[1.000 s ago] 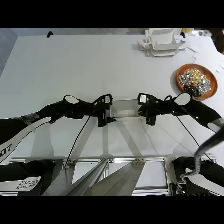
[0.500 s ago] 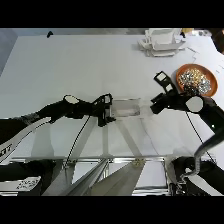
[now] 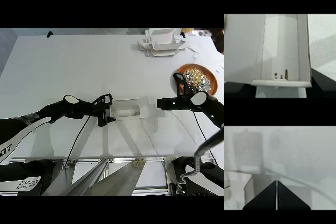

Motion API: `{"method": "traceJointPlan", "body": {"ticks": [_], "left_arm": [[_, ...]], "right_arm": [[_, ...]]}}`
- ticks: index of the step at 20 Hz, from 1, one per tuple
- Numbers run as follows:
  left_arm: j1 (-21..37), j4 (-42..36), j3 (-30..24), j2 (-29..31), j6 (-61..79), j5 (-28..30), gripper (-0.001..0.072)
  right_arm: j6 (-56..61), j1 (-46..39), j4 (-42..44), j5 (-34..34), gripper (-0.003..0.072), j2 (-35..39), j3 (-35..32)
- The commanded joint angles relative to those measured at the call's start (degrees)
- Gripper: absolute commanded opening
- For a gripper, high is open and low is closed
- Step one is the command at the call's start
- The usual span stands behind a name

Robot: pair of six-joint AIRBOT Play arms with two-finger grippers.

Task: Fold the box and place the chain.

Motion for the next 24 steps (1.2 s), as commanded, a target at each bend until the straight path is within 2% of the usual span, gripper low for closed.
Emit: {"method": "traceJointPlan", "body": {"ticks": [1,5,9,12,13,15,16,24], "left_arm": [[0.0,0.0,0.0,0.0,0.0,0.0,0.0252],[0.0,0.0,0.0,0.0,0.0,0.0,0.0252],[0.0,0.0,0.0,0.0,0.0,0.0,0.0252],[0.0,0.0,0.0,0.0,0.0,0.0,0.0252],[0.0,0.0,0.0,0.0,0.0,0.0,0.0252],[0.0,0.0,0.0,0.0,0.0,0.0,0.0252],[0.0,0.0,0.0,0.0,0.0,0.0,0.0252],[0.0,0.0,0.0,0.0,0.0,0.0,0.0252]], "right_arm": [[-2.8,1.4,8.6,5.0,0.0009,-5.0,0.0],[-4.8,4.6,11.9,7.1,0.0009,-7.4,0.0],[-8.6,4.8,16.2,8.7,0.0012,-3.6,0.0],[-8.6,4.8,15.8,9.0,0.0172,0.2,0.0],[-8.8,4.8,15.8,9.2,0.018,0.9,0.0],[-9.6,4.8,16.3,10.4,0.0319,1.3,0.0],[-10.0,4.8,16.8,11.2,0.0343,1.3,0.0],[-11.9,5.0,19.1,13.0,0.0343,1.5,0.0]]}}
